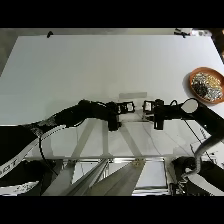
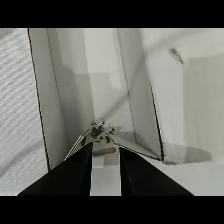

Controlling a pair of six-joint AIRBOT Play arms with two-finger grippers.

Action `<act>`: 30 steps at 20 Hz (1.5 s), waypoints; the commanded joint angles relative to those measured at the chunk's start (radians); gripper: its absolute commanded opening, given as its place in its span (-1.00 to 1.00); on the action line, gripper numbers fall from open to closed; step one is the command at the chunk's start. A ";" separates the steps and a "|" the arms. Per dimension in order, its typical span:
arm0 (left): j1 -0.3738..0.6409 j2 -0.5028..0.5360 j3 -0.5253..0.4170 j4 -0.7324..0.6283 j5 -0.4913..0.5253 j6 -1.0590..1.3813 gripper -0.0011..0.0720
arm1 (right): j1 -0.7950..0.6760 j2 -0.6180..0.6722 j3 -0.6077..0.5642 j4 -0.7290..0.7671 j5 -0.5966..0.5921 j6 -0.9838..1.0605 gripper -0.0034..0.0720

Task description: Fold the box and place the chain.

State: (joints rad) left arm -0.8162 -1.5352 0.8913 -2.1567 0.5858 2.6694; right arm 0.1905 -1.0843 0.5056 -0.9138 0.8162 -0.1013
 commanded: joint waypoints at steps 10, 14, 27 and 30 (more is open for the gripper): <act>-0.001 0.001 0.000 0.000 0.000 0.000 -0.03 | 0.011 -0.012 -0.001 0.006 -0.024 -0.005 0.30; -0.001 0.001 0.000 0.000 0.000 0.000 -0.03 | 0.011 -0.015 -0.001 0.009 -0.023 0.000 0.13; -0.001 0.001 0.000 0.000 0.001 0.000 -0.03 | -0.025 0.402 0.000 -0.443 0.075 1.166 -0.87; -0.001 0.001 0.000 0.000 0.001 0.000 -0.03 | -0.140 0.498 0.000 -0.583 0.152 1.409 -0.87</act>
State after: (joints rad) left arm -0.8162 -1.5352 0.8913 -2.1571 0.5861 2.6694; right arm 0.1272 -0.6838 0.5045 -1.3109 0.9073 0.9558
